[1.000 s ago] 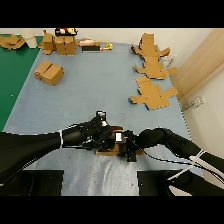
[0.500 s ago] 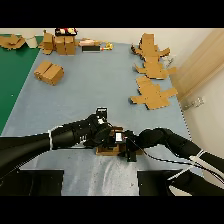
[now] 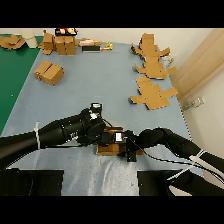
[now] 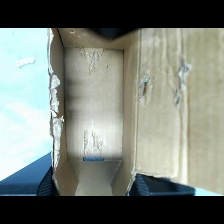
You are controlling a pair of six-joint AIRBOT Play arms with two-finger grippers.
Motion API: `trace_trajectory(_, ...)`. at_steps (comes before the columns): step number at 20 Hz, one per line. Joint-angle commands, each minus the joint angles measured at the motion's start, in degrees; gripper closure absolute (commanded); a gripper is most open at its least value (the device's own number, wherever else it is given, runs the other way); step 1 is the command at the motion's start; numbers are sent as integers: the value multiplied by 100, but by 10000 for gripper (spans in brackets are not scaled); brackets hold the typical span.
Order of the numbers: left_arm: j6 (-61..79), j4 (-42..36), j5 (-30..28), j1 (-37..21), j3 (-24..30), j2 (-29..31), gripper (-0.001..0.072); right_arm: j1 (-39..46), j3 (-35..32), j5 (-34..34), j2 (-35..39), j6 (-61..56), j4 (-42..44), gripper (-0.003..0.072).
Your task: Fold the box.
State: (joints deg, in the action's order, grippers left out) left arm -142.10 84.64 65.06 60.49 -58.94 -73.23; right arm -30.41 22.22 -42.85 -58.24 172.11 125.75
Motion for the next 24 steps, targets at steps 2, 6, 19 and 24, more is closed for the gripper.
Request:
trace_trajectory(2,11,28,164,-212,-4,319,123,-2,-4,-13,-2,-2,0,248)
trace_trajectory(6,24,37,354,-365,-2,396,136,-2,-4,-15,-2,-2,0,248)
trace_trajectory(19,8808,-5143,616,-4238,1211,960,697,-2,-4,-11,-2,-2,0,248)
trace_trajectory(24,12843,-6369,157,-5893,1237,-168,696,-2,-4,-11,-2,-2,0,248)
